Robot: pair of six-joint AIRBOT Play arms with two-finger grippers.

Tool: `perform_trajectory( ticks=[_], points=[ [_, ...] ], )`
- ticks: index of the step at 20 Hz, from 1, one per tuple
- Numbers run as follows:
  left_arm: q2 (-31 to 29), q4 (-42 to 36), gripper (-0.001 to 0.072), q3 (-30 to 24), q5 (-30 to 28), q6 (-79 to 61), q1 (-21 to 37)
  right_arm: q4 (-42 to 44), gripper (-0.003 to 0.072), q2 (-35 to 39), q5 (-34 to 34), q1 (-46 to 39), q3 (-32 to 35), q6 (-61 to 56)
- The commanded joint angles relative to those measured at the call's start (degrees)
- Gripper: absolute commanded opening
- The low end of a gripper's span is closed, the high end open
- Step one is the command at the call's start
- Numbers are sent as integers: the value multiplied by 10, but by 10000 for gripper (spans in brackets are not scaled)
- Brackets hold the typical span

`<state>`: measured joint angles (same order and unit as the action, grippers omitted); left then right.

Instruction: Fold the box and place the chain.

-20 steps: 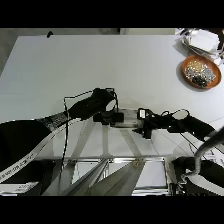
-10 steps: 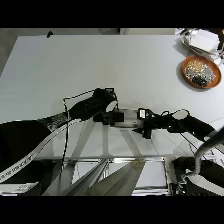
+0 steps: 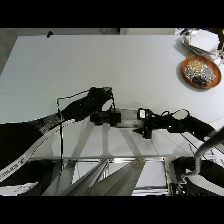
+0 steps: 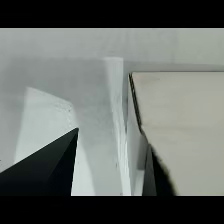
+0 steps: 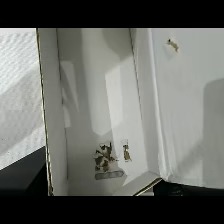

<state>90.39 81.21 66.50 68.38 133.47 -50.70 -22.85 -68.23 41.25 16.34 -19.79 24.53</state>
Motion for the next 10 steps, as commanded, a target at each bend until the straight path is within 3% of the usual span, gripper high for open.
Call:
perform_trajectory(
  ticks=[1,5,8,9,10],
  points=[
    [-8,-18,512,-16,-21,-25,1,2,466,0,1,0,0,0],
    [-48,-21,512,-16,-63,-85,14,2,466,0,1,0,0,0],
    [-97,-9,515,-17,-48,-177,40,2,466,0,1,0,0,0],
    [-114,-2,561,-17,-34,-233,47,2,466,0,1,0,0,0],
    [-133,7,661,-25,-33,-322,54,2,466,0,1,0,0,0]
  ],
)
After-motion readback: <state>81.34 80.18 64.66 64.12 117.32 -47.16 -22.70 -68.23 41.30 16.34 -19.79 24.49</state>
